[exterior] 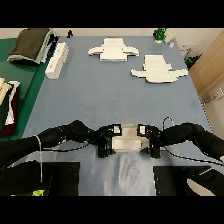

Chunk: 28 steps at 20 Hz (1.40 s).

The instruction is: Fold the box.

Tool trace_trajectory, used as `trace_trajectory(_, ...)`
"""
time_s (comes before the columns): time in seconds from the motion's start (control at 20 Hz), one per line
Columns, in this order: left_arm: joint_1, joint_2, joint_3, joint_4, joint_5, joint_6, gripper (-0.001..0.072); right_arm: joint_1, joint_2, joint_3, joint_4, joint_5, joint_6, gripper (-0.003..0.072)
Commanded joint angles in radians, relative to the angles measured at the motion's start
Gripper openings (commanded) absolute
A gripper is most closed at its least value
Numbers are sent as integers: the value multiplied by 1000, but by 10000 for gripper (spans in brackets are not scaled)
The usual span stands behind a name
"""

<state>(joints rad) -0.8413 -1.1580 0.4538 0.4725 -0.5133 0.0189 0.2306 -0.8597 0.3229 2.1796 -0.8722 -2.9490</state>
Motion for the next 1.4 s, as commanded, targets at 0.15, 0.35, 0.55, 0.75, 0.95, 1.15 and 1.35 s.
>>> trace_trajectory(0.15,-1,0,1,-2,2,21,424,0,1,0,0,0,-1,508)
trace_trajectory(0.35,-1,0,1,-4,2,20,425,0,1,0,0,0,-1,508)
trace_trajectory(0.55,-1,0,1,-4,2,20,424,0,1,0,0,0,-1,508)
trace_trajectory(0.75,-1,0,1,-4,2,19,424,0,1,0,0,0,-1,508)
trace_trajectory(0.95,-1,0,1,-5,2,18,424,0,1,0,0,0,-1,508)
trace_trajectory(1.15,-1,0,1,-4,2,18,424,0,0,0,2,7,0,508)
trace_trajectory(1.35,-1,0,1,-4,2,18,424,0,-2,0,2,-8,1,517)
